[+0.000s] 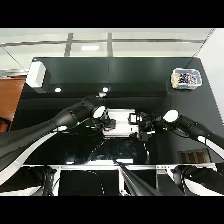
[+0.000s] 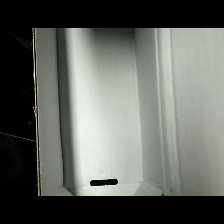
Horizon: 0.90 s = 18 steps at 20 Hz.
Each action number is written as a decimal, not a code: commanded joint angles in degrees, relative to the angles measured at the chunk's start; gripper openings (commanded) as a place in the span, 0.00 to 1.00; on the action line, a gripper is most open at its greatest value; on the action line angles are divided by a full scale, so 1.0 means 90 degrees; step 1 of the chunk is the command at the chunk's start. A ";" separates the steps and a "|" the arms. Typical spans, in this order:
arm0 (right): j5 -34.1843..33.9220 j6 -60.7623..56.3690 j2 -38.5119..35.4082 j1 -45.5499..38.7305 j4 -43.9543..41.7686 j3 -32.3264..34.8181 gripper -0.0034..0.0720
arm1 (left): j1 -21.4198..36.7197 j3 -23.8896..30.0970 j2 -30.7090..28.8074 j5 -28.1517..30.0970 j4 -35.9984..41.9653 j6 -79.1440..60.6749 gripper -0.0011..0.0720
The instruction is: Fold the box and place the chain.
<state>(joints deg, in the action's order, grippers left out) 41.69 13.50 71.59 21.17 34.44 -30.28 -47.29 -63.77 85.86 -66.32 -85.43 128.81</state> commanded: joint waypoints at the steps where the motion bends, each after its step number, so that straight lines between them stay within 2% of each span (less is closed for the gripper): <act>1: 0.0005 0.0000 0.0005 0.0005 0.0002 0.0000 0.37 | -0.0039 -0.0245 0.0146 -0.0153 -0.0148 0.0381 0.47; 9: 0.0005 0.0000 0.0005 0.0005 0.0000 0.0000 0.37 | -0.0197 -0.0296 0.0362 -0.0160 -0.0068 0.0867 0.47; 10: 0.0005 0.0000 0.0005 0.0005 0.0002 0.0000 0.37 | -0.0197 -0.0296 0.0362 -0.0165 -0.0068 0.1022 0.32; 11: 0.0005 0.0000 0.0005 0.0005 0.0002 0.0000 0.37 | -0.0197 -0.0296 0.0362 -0.0134 -0.0066 0.1032 0.23; 12: 0.0005 0.0000 0.0005 0.0005 0.0002 0.0000 0.37 | -0.0197 -0.0296 0.0362 -0.0141 -0.0066 0.1049 0.19; 13: 0.0005 0.0000 0.0005 0.0005 0.0002 0.0000 0.37 | -0.0197 -0.0296 0.0362 -0.0153 -0.0046 0.1047 0.08; 14: 0.0005 0.0000 0.0005 0.0005 0.0000 0.0000 0.37 | -0.0197 -0.0296 0.0362 -0.0153 -0.0044 0.1047 0.05; 17: 0.0005 0.0000 0.0005 0.0005 0.0002 0.0000 0.37 | -0.0197 -0.0299 0.0362 -0.0155 -0.0044 0.1047 0.06; 18: 0.0005 0.0000 0.0005 0.0005 0.0002 0.0000 0.37 | -0.0194 -0.0311 0.0362 -0.0158 -0.0044 0.1047 0.21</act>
